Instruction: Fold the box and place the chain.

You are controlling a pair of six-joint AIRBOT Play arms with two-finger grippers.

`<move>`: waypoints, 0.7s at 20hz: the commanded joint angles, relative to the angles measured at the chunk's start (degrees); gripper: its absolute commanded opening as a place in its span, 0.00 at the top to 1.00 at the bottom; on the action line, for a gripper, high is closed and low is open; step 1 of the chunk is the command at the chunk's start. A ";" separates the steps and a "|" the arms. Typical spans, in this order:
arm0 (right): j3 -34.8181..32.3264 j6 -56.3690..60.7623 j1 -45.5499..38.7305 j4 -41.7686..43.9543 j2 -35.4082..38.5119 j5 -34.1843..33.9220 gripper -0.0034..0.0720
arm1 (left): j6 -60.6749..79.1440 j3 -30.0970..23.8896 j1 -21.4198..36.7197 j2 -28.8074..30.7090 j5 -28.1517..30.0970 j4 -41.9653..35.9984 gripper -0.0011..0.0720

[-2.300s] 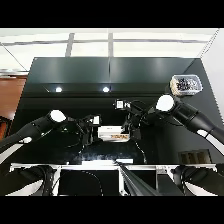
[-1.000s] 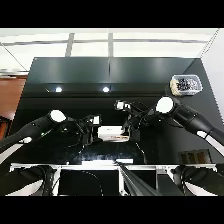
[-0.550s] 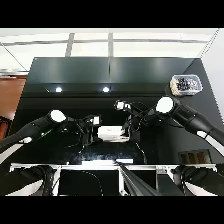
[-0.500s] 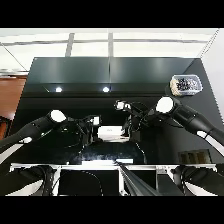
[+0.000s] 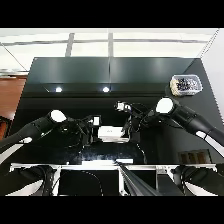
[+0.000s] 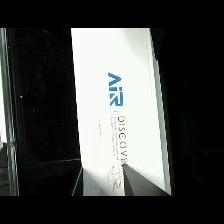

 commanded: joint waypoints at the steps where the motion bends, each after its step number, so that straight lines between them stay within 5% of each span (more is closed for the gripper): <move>1: -0.55 0.04 0.04 -0.02 -0.22 -1.53 0.59 | -0.04 0.04 -0.02 -0.04 0.11 0.00 0.33; 8: -0.09 1.75 1.27 -0.24 0.24 -0.72 0.59 | -0.04 0.04 -0.02 -0.04 0.13 0.00 0.33; 14: 1.79 20.83 -6.14 0.00 6.27 6.80 0.59 | -0.04 0.04 -0.02 -0.04 0.13 0.00 0.33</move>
